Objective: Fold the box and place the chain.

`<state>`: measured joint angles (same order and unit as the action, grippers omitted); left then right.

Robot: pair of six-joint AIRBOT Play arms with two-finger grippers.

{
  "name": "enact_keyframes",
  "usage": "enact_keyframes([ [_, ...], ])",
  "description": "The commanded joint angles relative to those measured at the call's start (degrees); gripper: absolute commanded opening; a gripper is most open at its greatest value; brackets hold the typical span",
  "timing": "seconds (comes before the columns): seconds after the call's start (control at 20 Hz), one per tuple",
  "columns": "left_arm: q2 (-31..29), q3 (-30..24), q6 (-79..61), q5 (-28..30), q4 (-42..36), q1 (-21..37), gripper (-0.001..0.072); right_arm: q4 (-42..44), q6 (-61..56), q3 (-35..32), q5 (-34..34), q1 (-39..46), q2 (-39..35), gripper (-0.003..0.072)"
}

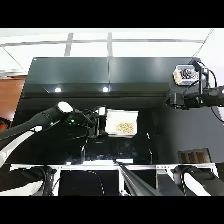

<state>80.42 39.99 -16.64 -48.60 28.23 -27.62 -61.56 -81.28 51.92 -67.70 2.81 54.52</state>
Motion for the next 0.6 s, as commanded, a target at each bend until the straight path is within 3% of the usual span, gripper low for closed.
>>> enact_keyframes([
  [0.0, 0.2, 0.3, -1.1, 0.5, 1.2, -1.8, 0.0597, 0.0, 1.0, 0.0, 0.1, -0.8, 0.4, 0.0276],
  [0.05, 0.2, 0.3, -1.1, 0.5, 1.2, -1.8, 0.0478, 0.0, 1.2, 0.0, 0.8, -1.8, 1.1, 0.0277],
  [0.1, 0.2, 0.3, -1.1, 0.7, 1.2, -1.8, 0.0405, 0.5, 1.2, 0.0, 2.8, -3.5, 2.3, 0.0293],
  [0.15, 0.2, 0.3, -1.1, 0.8, 1.1, -1.8, 0.0391, 1.5, 2.0, 0.0, 5.2, -5.3, 3.6, 0.0593],
  [0.2, 0.2, 0.3, -1.1, 0.8, 1.2, -1.8, 0.0391, 4.2, 5.5, 0.0, 7.5, -7.0, 5.0, 0.0697],
  [0.35, 0.2, 0.3, -1.1, 0.8, 1.1, -1.8, 0.0391, 17.6, 17.5, 0.0, 12.7, -11.7, 10.9, 0.0697],
  [0.55, 0.2, 0.3, -1.1, 0.8, 1.1, -1.8, 0.0391, 19.4, 42.5, 0.0, 7.0, -16.9, 14.3, 0.0680],
])
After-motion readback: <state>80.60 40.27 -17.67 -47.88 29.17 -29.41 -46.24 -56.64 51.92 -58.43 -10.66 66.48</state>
